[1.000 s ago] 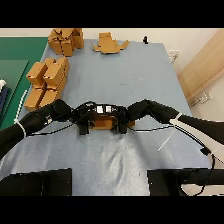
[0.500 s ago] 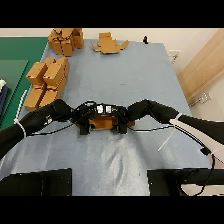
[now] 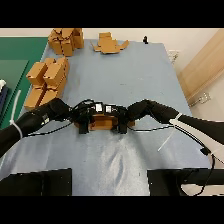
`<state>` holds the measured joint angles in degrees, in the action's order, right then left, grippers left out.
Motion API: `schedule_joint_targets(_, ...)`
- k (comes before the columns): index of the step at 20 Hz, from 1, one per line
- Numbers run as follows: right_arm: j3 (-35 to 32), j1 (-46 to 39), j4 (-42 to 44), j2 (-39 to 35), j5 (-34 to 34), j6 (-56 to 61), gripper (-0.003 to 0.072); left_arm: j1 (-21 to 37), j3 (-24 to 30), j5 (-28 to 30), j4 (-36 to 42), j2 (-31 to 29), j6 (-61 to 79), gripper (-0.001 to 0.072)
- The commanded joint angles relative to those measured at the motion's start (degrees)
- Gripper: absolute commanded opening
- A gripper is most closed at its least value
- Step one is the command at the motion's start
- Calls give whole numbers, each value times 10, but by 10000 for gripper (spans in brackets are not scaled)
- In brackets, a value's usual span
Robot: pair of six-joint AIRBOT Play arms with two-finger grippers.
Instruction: Fold the box.
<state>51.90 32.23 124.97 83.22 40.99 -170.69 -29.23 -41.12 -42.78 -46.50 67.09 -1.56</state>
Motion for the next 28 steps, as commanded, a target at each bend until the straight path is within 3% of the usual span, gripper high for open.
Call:
schedule_joint_targets(1, 0, 0, 0, 0, 0, -1, 217, 38, 0, -49, -10, -58, -50, 9)
schedule_joint_targets(6, 0, 0, 0, 0, 0, -1, 217, 214, 27, -115, 68, -194, -155, 12)
schedule_joint_targets(10, 0, 0, 0, 0, 0, -1, 217, 318, 76, -124, -17, -173, -411, 13)
schedule_joint_targets(12, 0, 0, 0, 0, 0, -1, 217, 313, 87, -137, -25, -115, -453, 14)
schedule_joint_targets(17, 0, 0, 0, 0, 0, -1, 217, 250, 82, -116, 96, 18, -440, 16)
schedule_joint_targets(21, 0, 0, 0, 0, 0, 2, 216, 214, 71, -128, 161, 61, -398, 18)
schedule_joint_targets(22, 0, 0, 0, 0, 0, 3, 216, 214, 68, -148, 191, 61, -365, 101)
schedule_joint_targets(23, 0, 0, 0, 0, 0, 3, 216, 217, 66, -166, 231, 61, -337, 373)
schedule_joint_targets(24, 0, 0, 0, 0, 1, 3, 216, 219, 64, -182, 267, 61, -319, 410)
schedule_joint_targets(28, 0, 0, 0, 0, 1, 3, 216, 214, 63, -187, 294, 61, -292, 411)
